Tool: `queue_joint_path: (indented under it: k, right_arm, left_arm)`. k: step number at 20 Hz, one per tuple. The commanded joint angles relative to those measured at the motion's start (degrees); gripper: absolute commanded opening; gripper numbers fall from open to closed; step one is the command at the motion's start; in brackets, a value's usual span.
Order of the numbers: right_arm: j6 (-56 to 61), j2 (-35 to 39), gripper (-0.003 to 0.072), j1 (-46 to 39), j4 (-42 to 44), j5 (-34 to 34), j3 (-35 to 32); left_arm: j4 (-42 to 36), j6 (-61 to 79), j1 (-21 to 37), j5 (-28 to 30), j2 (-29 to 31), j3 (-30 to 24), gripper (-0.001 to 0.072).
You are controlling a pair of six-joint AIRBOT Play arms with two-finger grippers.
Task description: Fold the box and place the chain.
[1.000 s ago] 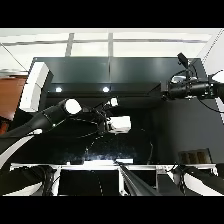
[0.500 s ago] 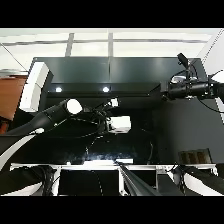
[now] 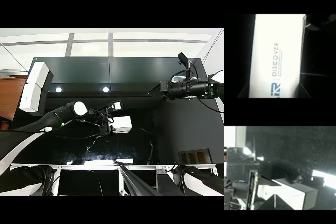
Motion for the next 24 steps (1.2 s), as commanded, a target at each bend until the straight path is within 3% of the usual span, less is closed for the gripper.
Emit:
queue_joint_path:
  k: [1,5,9,11,15,20,22,24]
  right_arm:
    - [-0.3,0.0,0.0032,0.0,0.0,-0.1,0.0]
    - [-1.6,0.0,0.0032,0.0,-0.4,0.0,0.0]
    - [-4.2,0.0,0.0031,0.0,-0.8,0.0,0.0]
    - [-5.6,0.0,0.0032,0.0,-0.8,-0.1,0.0]
    - [-8.3,0.0,0.0032,0.0,-0.8,-0.5,0.0]
    - [-8.9,0.0,0.0031,0.0,-0.8,-3.2,0.0]
    - [-8.9,0.0,0.0032,0.0,-0.8,-3.3,0.0]
    - [-8.7,0.0,0.0032,0.0,-0.8,-3.2,0.0]
  left_arm:
    - [7.0,-8.1,0.5,-5.9,0.5,1.1,0.0282]
    - [16.0,-22.7,6.1,-13.0,8.4,1.2,0.0305]
    - [29.7,-35.0,17.8,-25.1,21.0,0.1,0.0305]
    - [31.4,-36.8,27.5,-29.4,28.3,-2.1,0.0305]
    - [31.8,-37.2,53.6,-34.0,40.4,-7.3,0.0303]
    - [31.1,-34.3,81.6,-33.7,41.4,-8.5,0.0303]
    - [26.7,-29.7,87.7,-30.4,39.7,-8.9,0.0303]
    - [23.2,-22.7,90.1,-29.4,37.0,-9.4,0.0302]
